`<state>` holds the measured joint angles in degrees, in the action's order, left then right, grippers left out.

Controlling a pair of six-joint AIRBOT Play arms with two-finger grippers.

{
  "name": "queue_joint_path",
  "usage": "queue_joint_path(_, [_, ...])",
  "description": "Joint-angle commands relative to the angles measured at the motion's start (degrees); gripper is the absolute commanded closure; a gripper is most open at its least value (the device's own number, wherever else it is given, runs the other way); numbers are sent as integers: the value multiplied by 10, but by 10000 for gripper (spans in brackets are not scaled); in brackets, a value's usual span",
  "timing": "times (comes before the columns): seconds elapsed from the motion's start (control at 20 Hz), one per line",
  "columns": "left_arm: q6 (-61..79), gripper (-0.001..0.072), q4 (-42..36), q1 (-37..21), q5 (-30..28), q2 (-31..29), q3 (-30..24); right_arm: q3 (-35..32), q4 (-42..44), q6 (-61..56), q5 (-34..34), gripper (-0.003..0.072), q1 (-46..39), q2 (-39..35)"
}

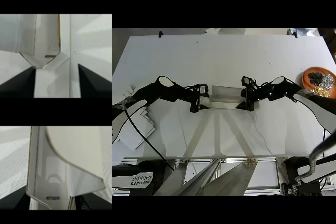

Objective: Fold the box and place the chain.

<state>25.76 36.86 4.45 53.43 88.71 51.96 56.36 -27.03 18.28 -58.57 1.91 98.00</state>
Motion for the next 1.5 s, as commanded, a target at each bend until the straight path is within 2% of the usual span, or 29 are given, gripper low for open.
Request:
queue_joint_path(0.0, [2,276,1,9,-10,5,0,1,0,0,0,236,0,0])
queue_joint_path(0.35, [11,280,0,9,-91,5,0,1,0,0,0,236,0,0])
queue_joint_path(0.45, [28,416,-4,10,-82,5,0,1,0,0,0,236,0,0])
queue_joint_path(0.5, [30,446,-7,10,-73,5,0,1,0,0,0,236,0,0])
queue_joint_path(0.65, [31,447,-9,10,-24,5,0,1,0,0,0,236,0,0])
queue_joint_path(0.8, [52,448,-19,10,-8,5,0,1,0,0,0,236,0,0])
queue_joint_path(1.0, [72,459,-41,10,-8,5,0,1,0,0,0,236,0,0])
queue_joint_path(1.05, [80,485,-43,10,-11,5,0,1,0,0,0,236,0,0])
queue_joint_path(1.1, [87,551,-42,10,-17,5,0,1,0,0,0,236,0,0])
queue_joint_path(1.15, [92,567,-43,10,-24,5,0,1,0,0,0,236,0,0])
queue_joint_path(1.45, [106,567,-72,10,-34,5,0,1,0,0,0,236,0,0])
